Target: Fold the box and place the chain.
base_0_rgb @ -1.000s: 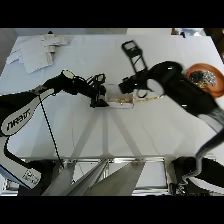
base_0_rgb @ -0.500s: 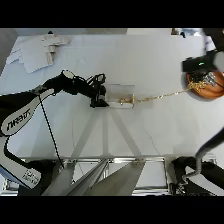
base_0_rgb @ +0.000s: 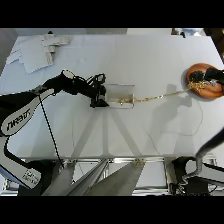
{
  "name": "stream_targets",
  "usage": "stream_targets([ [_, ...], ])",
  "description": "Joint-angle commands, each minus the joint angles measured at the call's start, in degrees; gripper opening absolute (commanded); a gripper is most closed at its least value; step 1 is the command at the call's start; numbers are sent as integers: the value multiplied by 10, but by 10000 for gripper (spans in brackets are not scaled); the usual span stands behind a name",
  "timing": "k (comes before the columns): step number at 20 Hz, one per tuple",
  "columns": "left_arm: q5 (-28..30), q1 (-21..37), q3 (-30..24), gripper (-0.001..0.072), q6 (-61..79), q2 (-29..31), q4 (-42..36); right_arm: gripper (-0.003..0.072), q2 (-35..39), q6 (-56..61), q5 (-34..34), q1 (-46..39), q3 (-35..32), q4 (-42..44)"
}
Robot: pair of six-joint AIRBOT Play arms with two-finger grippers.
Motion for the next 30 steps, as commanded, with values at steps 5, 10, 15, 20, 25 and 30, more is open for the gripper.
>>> stream_targets([
  [5,0,0,0,417,0,0,0,569,-123,26,-83,-10,14,40],
  [10,0,0,0,417,0,0,0,569,-174,38,-90,-10,63,14],
  [15,0,0,0,417,0,0,0,568,-185,51,-59,-12,75,-35],
  [20,0,0,0,417,0,0,0,528,-206,33,-33,-3,75,-34],
  [25,0,0,0,417,0,0,0,162,-206,30,-29,-2,75,-37],
  [30,0,0,0,417,0,0,0,17,-198,30,-12,-2,75,-52],
])
